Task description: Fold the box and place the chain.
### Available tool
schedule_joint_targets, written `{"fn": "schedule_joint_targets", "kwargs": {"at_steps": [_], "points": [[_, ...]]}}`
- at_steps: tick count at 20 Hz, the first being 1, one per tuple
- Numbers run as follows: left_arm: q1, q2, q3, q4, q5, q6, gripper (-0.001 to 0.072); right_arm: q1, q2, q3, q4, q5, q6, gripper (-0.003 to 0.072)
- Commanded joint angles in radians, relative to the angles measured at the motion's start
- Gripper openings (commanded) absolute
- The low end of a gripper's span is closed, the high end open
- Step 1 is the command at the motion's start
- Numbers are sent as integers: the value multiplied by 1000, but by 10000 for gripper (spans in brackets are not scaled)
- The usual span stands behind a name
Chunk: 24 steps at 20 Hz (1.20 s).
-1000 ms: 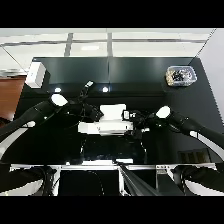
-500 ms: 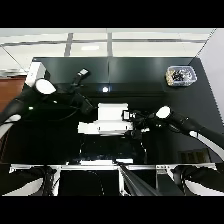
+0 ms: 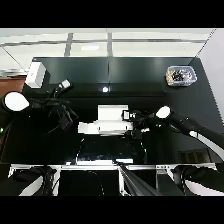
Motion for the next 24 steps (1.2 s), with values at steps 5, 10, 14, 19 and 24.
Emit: {"fn": "schedule_joint_targets", "kwargs": {"at_steps": [5,10,14,19,24], "points": [[-26,-37,-74,-53,192,541,713,1,-1,1,0,0,0,67],[-175,-187,-70,-119,249,660,713,1,-1,1,0,0,0,67],[-261,-232,-70,-122,345,606,689,1,0,1,0,0,0,67],[-271,-249,-70,-186,333,592,315,1,0,1,0,0,0,67],[-271,-264,-70,-249,283,591,227,1,0,1,0,0,0,67]]}}
